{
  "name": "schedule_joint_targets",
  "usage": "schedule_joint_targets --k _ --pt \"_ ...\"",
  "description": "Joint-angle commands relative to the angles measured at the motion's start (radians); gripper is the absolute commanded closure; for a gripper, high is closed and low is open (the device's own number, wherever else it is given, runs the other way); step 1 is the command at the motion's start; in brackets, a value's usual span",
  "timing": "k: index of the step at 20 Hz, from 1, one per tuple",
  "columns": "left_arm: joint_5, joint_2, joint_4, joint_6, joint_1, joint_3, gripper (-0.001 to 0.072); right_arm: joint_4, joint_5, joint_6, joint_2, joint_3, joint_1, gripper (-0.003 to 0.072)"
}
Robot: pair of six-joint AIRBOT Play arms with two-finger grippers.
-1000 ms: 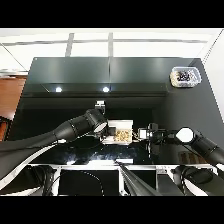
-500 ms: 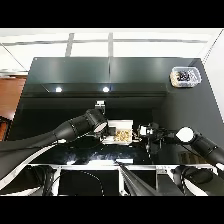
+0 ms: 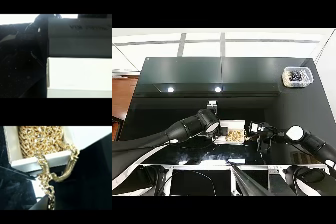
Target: Fold the box and place the chain.
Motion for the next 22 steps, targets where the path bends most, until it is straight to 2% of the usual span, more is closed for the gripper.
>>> schedule_joint_targets --k 1,6,12,15,17,20,21,22 --pt "0.002 0.0 0.0 0.0 0.0 0.0 0.0678 -0.02 0.063 0.087 -0.002 0.017 0.0 0.0648" --pt "0.002 0.0 0.0 0.0 0.0 0.0 0.0678 -0.115 0.28 0.38 0.05 0.177 -0.003 0.0648" --pt "0.002 0.0 0.0 0.0 0.0 0.0 0.0678 -0.05 0.504 0.573 0.134 0.469 -0.002 0.0648" --pt "0.004 0.0 0.001 0.0 0.001 0.0 0.0678 0.077 0.508 0.65 0.134 0.555 -0.002 0.0647" --pt "0.005 0.0 0.001 0.0 0.001 0.0 0.0678 0.131 0.491 0.669 0.129 0.555 0.006 0.0647" --pt "0.011 -0.002 0.001 0.0 0.001 0.0 0.0678 0.129 0.458 0.692 0.104 0.529 0.029 0.0646" --pt "0.011 -0.003 0.001 0.0 0.001 0.0 0.0678 0.129 0.446 0.716 0.095 0.509 0.03 0.0486" --pt "0.011 -0.003 0.0 0.0 0.001 0.0 0.0679 0.112 0.443 0.735 0.092 0.497 0.029 0.0263"
